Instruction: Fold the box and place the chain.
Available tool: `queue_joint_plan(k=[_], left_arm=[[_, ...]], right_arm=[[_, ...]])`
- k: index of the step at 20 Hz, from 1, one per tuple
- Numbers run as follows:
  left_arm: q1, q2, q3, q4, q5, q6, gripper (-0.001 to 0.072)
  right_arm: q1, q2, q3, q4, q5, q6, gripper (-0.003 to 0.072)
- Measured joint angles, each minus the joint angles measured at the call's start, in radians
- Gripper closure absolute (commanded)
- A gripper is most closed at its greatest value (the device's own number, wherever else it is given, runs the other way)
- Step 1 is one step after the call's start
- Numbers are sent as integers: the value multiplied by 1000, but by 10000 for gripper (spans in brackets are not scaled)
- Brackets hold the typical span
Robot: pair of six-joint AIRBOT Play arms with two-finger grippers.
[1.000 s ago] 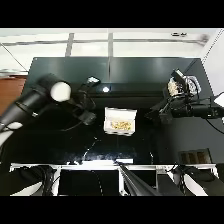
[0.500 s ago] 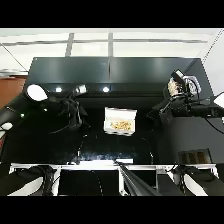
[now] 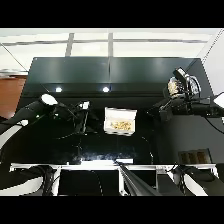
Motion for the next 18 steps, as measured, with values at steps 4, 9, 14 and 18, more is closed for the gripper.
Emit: queue_joint_plan(k=[4, 9, 14, 18], left_arm=[[-24, -45, 37, -26, 0, 2, -8], [-48, -96, 92, -2, 3, -39, -8], [-79, -116, 127, 6, 7, -81, -8], [-111, -122, 137, 22, 19, -104, -9]], right_arm=[[0, 0, -2, -12, -10, 3, -14], [0, 0, -2, -16, -19, 3, -14], [0, 0, -2, -19, -21, 4, -14], [0, 0, -2, -29, -21, 4, -14]])
